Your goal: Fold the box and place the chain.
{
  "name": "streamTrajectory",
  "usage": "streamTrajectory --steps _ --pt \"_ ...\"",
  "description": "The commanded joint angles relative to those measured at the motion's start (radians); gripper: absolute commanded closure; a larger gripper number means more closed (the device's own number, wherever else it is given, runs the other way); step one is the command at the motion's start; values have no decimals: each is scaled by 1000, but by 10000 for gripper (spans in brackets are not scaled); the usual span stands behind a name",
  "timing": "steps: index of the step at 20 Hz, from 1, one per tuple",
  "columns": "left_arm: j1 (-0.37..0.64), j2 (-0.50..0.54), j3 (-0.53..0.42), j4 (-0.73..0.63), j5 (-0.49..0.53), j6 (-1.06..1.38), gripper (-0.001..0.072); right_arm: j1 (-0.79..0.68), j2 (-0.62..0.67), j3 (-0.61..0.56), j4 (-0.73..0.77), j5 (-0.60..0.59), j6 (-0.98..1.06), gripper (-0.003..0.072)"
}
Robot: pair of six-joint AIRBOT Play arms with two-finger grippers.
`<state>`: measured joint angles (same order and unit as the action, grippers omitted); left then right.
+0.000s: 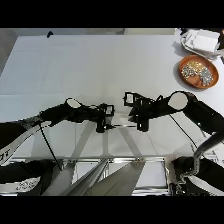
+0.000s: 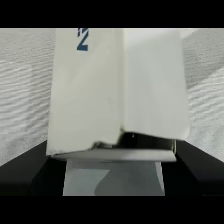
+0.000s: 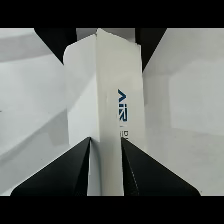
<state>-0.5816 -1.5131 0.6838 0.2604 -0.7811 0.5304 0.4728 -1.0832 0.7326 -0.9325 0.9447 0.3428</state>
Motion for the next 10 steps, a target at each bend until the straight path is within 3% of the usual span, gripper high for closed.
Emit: streamTrajectory --steps 1,10 --pt "0 1 0 2 -2 1 458 2 2 -22 -6 -56 1 508" --pt "0 1 0 2 -2 1 458 2 3 -60 3 -103 1 509"
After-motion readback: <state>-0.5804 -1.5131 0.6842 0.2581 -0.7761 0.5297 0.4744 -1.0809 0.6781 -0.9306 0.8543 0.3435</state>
